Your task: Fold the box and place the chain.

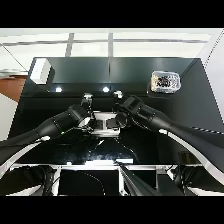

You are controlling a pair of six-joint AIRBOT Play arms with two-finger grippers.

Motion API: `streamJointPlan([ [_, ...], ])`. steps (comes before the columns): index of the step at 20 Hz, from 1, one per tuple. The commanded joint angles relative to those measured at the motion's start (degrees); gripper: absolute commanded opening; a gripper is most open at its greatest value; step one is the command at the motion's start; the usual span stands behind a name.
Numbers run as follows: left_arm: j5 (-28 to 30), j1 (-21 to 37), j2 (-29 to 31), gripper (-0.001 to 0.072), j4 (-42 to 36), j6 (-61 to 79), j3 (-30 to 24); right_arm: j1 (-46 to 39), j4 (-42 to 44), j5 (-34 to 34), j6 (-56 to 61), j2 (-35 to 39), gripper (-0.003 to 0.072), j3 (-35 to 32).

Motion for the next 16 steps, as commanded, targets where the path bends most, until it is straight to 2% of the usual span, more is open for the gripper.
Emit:
streamJointPlan([
  [1, 0.0, 0.0, 0.0, 0.0028, 0.0, 0.0, 0.0, 0.5, -1.0, -3.2, 3.7, -2.3, 0.0304, 2.8],
  [4, 0.0, 0.0, 0.0, 0.0028, 0.0, 0.0, 0.0, 0.5, -1.0, -4.3, 6.4, -2.8, 0.0302, 2.8],
  [6, 0.0, 0.0, 0.0, 0.0028, 0.0, 0.0, 0.0, 0.5, -1.2, -4.4, 7.1, -2.8, 0.0253, 2.8],
  [16, 0.0, 0.0, 0.0, 0.0028, 0.0, 0.0, 0.0, 0.5, -1.2, -3.2, 7.8, -5.6, 0.0253, 2.8],
])
